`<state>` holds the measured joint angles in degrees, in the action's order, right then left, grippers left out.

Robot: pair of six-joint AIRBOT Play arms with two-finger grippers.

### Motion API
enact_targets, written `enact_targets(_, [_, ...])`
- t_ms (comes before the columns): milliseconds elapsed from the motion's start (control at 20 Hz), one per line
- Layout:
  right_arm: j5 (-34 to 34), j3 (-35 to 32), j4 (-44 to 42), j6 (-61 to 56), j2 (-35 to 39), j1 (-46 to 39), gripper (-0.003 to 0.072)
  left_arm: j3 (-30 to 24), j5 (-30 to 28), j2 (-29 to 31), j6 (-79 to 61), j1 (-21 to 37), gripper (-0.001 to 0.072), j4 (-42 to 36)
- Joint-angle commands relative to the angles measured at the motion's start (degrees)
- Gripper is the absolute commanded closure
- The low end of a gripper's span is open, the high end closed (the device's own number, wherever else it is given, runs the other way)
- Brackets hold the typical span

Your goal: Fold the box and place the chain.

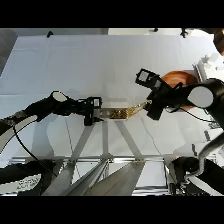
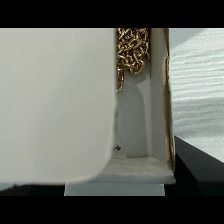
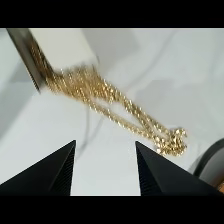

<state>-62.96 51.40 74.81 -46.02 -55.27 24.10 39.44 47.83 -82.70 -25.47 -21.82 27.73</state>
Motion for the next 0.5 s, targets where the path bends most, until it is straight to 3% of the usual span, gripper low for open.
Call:
enact_targets(0, [-1.3,-2.6,-9.0,23.6,-4.0,-7.3,0.0142,0.0,0.0,0.0,0.0,0.0,0.0277,0.0])
enact_targets(100, [0.2,-3.4,-12.3,34.2,-9.3,-8.6,0.0085,0.0,0.0,0.0,0.0,0.0,0.0277,0.0])
enact_targets(450, [8.9,-3.5,-26.4,57.8,-25.5,-8.7,0.0080,0.0,0.0,0.0,0.0,0.0,0.0277,0.0])
